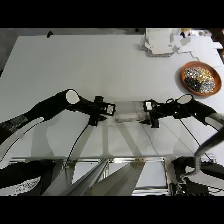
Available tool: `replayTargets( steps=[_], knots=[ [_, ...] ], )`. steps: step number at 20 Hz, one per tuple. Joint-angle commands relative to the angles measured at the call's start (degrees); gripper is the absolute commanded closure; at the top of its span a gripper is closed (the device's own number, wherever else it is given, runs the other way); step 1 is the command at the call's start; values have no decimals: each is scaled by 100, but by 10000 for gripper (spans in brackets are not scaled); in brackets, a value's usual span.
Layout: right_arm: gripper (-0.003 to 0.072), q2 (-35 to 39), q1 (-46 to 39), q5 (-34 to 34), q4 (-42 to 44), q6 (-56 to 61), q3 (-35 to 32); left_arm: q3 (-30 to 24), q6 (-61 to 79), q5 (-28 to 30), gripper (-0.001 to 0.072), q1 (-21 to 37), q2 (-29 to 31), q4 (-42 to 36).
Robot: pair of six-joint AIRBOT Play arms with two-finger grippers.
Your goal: Fold the box and place the chain.
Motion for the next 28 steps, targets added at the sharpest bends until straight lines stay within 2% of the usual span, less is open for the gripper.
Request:
replayTargets(
  steps=[1,5,8,9,10,19,21,27,28],
  knots=[
    [234,0,2,0,0,-4,4,0,162,98,438,-61,-109,-92],
    [234,0,2,-2,0,-4,4,0,374,221,439,-216,-133,-358],
    [234,0,2,-2,0,-4,4,0,345,90,444,-291,-133,-407],
    [234,0,2,-2,0,-4,4,0,348,39,488,-308,-133,-413],
    [234,0,2,-2,0,-4,4,0,348,35,564,-334,-133,-422],
    [234,0,2,-2,0,-4,4,0,352,426,562,-470,-136,-883],
    [234,0,2,-4,0,-4,4,0,352,511,582,-542,-138,-1069],
    [234,0,2,-2,0,-4,4,0,348,754,576,-693,-330,-1384],
    [234,0,2,-4,0,-4,4,0,334,866,554,-723,-343,-1460]
  ],
)
